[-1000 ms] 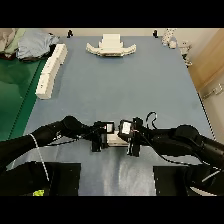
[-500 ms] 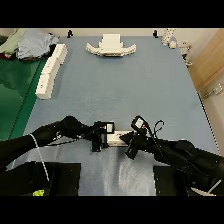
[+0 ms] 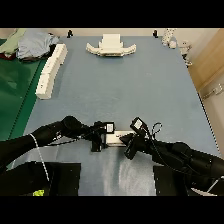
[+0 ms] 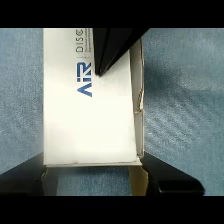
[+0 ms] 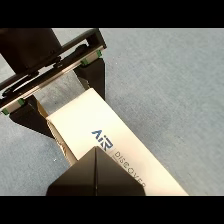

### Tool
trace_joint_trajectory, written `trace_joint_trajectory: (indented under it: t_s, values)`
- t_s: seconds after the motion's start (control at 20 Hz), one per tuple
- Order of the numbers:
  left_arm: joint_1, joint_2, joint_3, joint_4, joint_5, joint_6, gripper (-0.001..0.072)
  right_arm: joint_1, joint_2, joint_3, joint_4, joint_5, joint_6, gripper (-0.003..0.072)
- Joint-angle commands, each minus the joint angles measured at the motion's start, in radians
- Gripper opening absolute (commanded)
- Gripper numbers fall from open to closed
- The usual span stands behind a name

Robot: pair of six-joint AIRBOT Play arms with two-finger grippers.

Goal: Fold the box.

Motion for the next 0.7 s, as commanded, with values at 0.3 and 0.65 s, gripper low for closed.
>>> trace_joint_trajectory:
  t_s: [0.3, 0.65]
  values:
    - [0.000, 0.001, 0.000, -0.001, -0.001, 0.002, 0.0480, 0.012, 0.001, -0.006, -0.010, 0.041, 0.014, 0.0004]
    - [0.000, 0.001, 0.000, -0.001, -0.001, 0.002, 0.0480, 0.010, 0.084, -0.006, -0.027, 0.085, 0.013, 0.0004]
